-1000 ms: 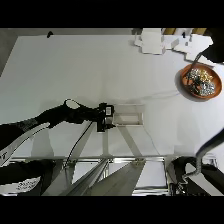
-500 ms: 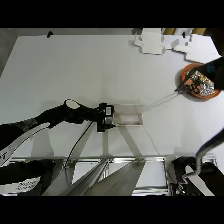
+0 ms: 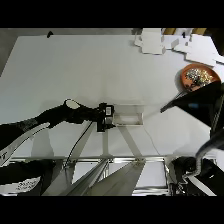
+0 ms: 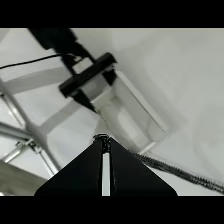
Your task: Fold the box and place the chain.
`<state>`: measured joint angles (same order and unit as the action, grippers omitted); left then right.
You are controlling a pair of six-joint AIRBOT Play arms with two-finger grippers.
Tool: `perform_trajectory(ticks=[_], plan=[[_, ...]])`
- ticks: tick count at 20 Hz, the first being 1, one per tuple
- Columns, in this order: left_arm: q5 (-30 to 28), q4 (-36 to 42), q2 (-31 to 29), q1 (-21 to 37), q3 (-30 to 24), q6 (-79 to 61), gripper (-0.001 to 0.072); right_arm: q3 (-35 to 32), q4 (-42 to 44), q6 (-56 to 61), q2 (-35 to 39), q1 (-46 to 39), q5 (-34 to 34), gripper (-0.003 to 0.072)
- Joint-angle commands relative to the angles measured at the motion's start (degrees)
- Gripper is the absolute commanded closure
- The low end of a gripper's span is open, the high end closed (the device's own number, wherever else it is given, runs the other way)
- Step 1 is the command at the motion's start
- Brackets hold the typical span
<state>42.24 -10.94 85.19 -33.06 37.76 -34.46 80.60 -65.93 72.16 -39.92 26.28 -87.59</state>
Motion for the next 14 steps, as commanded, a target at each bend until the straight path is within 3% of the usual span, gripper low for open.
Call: perform_trajectory(ticks=[1,8,14], plan=[[-0.02,-0.02,0.00,0.00,0.00,-0.02,0.0497,-0.02,0.00,-0.02,-1.16,7.06,2.43,0.0671],[-0.02,-0.02,0.00,0.00,0.00,-0.02,0.0497,-4.46,-4.00,-0.66,-6.14,8.46,7.10,0.0671],[-0.02,-0.02,0.00,0.00,0.00,-0.02,0.0497,-18.75,-6.27,-0.63,-7.08,8.46,23.56,0.0670]])
